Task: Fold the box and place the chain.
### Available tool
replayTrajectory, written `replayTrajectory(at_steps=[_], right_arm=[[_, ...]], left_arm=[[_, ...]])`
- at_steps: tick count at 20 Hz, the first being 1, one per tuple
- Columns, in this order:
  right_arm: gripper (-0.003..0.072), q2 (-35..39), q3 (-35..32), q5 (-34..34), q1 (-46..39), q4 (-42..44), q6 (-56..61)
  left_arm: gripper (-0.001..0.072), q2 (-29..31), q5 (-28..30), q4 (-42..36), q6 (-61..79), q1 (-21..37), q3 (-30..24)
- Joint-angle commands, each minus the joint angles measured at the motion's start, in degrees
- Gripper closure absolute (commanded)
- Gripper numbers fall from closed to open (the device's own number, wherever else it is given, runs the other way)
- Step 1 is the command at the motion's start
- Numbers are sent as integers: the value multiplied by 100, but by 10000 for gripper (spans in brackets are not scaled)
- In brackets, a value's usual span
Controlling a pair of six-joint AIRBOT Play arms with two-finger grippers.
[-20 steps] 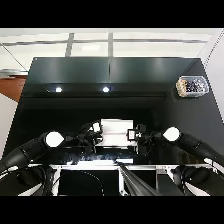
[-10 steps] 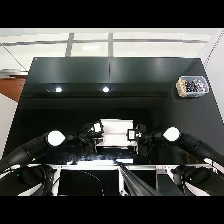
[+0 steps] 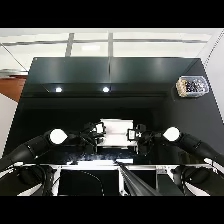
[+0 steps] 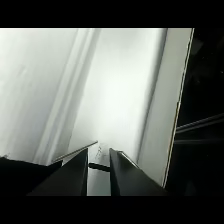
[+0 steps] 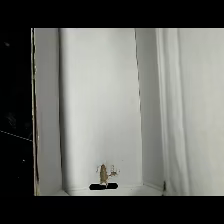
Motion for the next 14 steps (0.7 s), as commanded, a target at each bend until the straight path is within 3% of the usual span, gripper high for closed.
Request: replayTrajectory(at_steps=[1, 6, 7, 8, 9, 12, 14], right_arm=[[155, -4, -4, 4, 4, 2, 4], [155, -4, -4, 4, 4, 2, 4], [155, -4, -4, 4, 4, 2, 4], [155, -4, -4, 4, 4, 2, 4], [155, -4, -4, 4, 4, 2, 4], [155, -4, -4, 4, 4, 2, 4], [155, -4, -4, 4, 4, 2, 4]], left_arm=[[543, -111, -157, 103, 151, -74, 33], [535, -109, -162, 103, 153, -76, 42], [489, -109, -157, 103, 153, -76, 42], [363, -109, -138, 103, 153, -76, 42], [336, -109, -140, 105, 153, -76, 42], [353, -109, -149, 105, 151, -76, 42], [535, -109, -164, 105, 153, -79, 42]])
